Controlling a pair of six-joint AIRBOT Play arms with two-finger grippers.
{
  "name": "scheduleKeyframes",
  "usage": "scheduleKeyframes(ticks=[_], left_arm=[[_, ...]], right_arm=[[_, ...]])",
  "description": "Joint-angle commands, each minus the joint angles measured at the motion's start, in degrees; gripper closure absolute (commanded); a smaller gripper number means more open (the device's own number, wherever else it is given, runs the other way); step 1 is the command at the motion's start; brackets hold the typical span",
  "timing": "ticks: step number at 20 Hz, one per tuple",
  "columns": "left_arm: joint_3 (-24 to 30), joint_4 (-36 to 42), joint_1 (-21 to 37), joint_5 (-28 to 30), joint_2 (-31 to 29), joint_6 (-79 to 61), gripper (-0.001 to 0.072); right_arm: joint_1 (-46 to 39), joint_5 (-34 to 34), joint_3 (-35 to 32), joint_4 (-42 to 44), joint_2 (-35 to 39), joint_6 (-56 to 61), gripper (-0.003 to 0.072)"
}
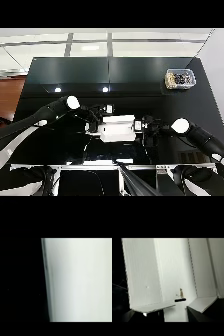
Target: Fold the box and place the chain.
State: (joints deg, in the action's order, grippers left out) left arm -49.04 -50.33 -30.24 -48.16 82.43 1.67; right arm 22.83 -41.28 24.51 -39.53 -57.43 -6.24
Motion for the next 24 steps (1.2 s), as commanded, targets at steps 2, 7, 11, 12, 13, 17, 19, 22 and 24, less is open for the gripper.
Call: scheduleKeyframes(ticks=[2,7,11,12,13,17,19,22,24], left_arm=[[-0.1,0.0,0.0,-0.4,0.0,0.0,0.0684],[-0.1,0.0,0.0,-0.4,0.0,0.0,0.0684],[-0.1,0.0,0.0,-0.4,0.0,0.0,0.0684],[-0.1,0.0,0.0,-0.6,0.0,0.1,0.0684],[-0.1,0.0,0.0,-0.6,0.0,0.2,0.0684],[-0.1,0.0,0.0,-0.5,0.0,0.2,0.0684],[-0.1,0.0,0.0,-0.5,0.0,0.2,0.0684],[-0.1,0.0,0.0,-0.5,0.0,0.2,0.0684],[-0.1,-0.3,0.0,-0.4,0.0,0.2,0.0684]], right_arm=[[0.1,-2.9,0.3,6.6,0.0,-4.4,-0.0034],[0.0,1.7,0.9,6.3,0.0,-4.8,-0.0032],[0.0,5.0,1.4,7.0,0.1,-4.6,-0.0031],[0.0,4.3,1.9,9.3,0.1,-3.7,-0.0031],[0.0,4.0,2.5,9.4,0.1,-3.3,-0.0031],[-2.5,5.2,2.6,9.0,0.1,-3.2,-0.0030],[-3.5,5.1,2.6,9.0,0.1,-3.3,-0.0031],[-3.5,4.1,2.6,9.3,0.1,-5.0,-0.0031],[-3.5,1.7,2.6,11.2,0.1,-6.7,-0.0031]])
